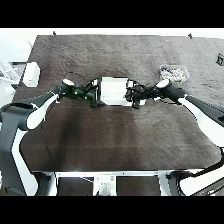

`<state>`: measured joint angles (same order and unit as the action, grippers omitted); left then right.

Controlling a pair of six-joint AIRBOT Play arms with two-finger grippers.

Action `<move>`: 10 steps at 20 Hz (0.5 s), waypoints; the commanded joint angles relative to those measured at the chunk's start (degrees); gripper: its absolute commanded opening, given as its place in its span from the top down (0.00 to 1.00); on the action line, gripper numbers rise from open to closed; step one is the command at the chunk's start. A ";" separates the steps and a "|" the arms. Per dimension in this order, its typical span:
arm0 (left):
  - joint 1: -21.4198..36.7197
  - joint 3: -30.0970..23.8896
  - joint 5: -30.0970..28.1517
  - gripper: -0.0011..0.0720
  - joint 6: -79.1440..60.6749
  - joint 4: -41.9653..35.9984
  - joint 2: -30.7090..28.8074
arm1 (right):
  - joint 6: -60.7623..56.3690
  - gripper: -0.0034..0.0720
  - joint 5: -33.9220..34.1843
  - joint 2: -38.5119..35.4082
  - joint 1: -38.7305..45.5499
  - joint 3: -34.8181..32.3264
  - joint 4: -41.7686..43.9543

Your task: Fold the box and place the chain.

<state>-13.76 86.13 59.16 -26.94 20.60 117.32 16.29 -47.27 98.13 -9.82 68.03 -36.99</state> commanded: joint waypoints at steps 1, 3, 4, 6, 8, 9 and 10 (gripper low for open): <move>-0.04 -0.02 0.00 0.26 -0.02 0.00 -0.02 | 0.94 0.88 2.29 0.94 -0.87 0.04 2.40; -0.04 -0.02 0.00 0.26 0.09 0.00 -0.02 | 0.96 0.89 2.29 1.14 -0.87 0.04 2.95; -0.04 0.00 0.00 0.26 0.09 0.00 -0.02 | 1.01 0.88 2.29 1.14 -0.81 0.04 2.97; -0.04 -0.02 0.00 0.26 0.09 0.00 -0.02 | 1.42 0.65 2.25 1.14 -0.81 0.04 2.95; -0.04 -0.02 0.00 0.26 0.09 0.00 -0.02 | 2.73 0.44 2.21 1.14 -0.81 0.04 2.95; -0.04 -0.02 -0.02 0.26 0.09 0.00 -0.02 | 3.28 0.23 2.21 1.14 -0.81 0.04 2.91; -0.04 -0.02 0.00 0.26 0.09 0.00 -0.02 | 3.80 0.18 2.21 1.14 -0.81 0.04 2.91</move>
